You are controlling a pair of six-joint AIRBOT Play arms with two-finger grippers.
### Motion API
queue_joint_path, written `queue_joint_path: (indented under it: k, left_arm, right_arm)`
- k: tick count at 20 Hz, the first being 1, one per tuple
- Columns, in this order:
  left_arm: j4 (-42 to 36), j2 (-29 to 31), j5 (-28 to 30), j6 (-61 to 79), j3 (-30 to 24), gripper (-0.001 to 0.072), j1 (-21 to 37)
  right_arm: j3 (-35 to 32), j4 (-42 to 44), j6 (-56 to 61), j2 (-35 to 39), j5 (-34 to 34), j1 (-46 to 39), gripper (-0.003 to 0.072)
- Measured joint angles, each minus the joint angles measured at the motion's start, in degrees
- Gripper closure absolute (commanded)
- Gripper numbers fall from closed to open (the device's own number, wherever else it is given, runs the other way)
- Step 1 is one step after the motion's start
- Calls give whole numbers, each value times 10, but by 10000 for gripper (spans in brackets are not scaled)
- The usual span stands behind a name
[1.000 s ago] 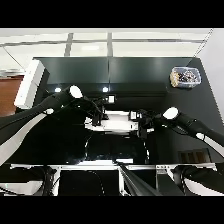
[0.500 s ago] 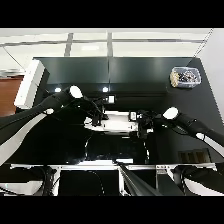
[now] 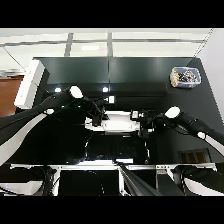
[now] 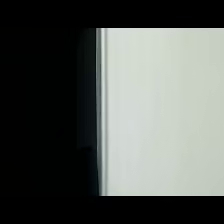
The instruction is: Fold the box and place the chain.
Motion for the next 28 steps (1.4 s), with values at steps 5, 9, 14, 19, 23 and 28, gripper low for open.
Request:
queue_joint_path:
  k: [5,9,14,19,23,28]
  left_arm:
    - [0,0,0,0,0,682,0]
    - [0,0,0,1,0,681,0]
    - [0,0,-1,1,0,681,0]
    - [1,0,-2,-8,0,433,0]
    - [13,7,-35,-45,14,23,3]
    - [143,53,-117,-208,42,443,19]
  right_arm:
    - [0,2,2,0,0,1,7]
    - [0,4,3,0,-16,11,7]
    - [0,-2,3,0,-26,18,38]
    - [0,-6,2,0,-29,19,204]
    - [1,-7,0,0,-30,19,219]
    - [1,-14,2,0,-24,19,601]
